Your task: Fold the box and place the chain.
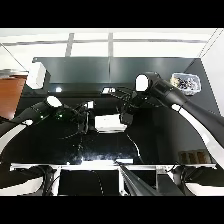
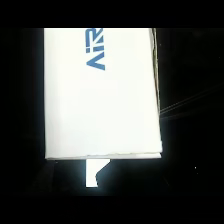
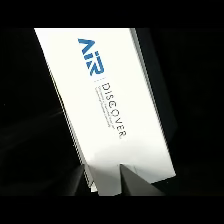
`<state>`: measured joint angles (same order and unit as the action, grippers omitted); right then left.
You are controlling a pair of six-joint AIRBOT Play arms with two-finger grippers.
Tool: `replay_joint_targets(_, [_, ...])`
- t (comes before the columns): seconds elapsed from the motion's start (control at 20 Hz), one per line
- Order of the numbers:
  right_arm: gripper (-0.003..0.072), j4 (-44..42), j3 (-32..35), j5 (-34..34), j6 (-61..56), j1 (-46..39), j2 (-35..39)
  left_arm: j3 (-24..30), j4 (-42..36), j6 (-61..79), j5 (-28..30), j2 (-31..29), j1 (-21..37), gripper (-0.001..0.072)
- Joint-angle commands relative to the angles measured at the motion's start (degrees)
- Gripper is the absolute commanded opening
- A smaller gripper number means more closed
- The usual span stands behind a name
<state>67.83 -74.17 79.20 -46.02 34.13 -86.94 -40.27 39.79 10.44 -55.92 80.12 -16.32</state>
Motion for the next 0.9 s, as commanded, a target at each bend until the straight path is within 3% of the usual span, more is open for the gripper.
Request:
replay_joint_targets(0.0, [0.0311, 0.2, 0.1, 0.2, -0.7, -0.2, 0.5, 0.0, 0.0, 0.0, 0.0, 0.0, 0.0, 0.0398])
replay_joint_targets(0.2, [0.0311, 0.2, 0.1, 0.4, -2.8, -1.5, 3.0, 0.0, 0.0, 0.0, 0.0, 0.0, 0.0, 0.0399])
replay_joint_targets(0.4, [0.0311, -1.2, 0.1, 5.3, -7.9, -7.9, 7.1, 0.0, 0.0, -0.1, -0.1, 0.0, 0.0, 0.0399])
replay_joint_targets(0.45, [0.0242, -3.8, 0.6, 7.5, -9.0, -10.7, 8.1, 0.0, 0.0, -0.1, -0.1, 0.0, 0.0, 0.0399])
replay_joint_targets(0.5, [0.0054, -9.4, 2.3, 8.8, -9.0, -14.1, 9.4, 0.0, 0.0, -0.1, -0.1, 0.0, 0.0, 0.0399])
replay_joint_targets(0.55, [0.0019, -16.0, 4.8, 9.2, -7.9, -17.2, 10.8, 0.0, 0.0, -0.2, 0.0, 0.0, 0.0, 0.0399])
replay_joint_targets(0.7, [0.0018, -31.3, 15.7, 2.4, -7.1, -23.1, 14.2, 0.0, 0.0, -0.2, 0.0, 0.0, 0.0, 0.0398])
replay_joint_targets(0.85, [0.0018, -40.2, 24.1, -7.9, -8.1, -20.8, 14.1, 0.0, 0.0, -0.2, -0.1, 0.0, 0.0, 0.0399])
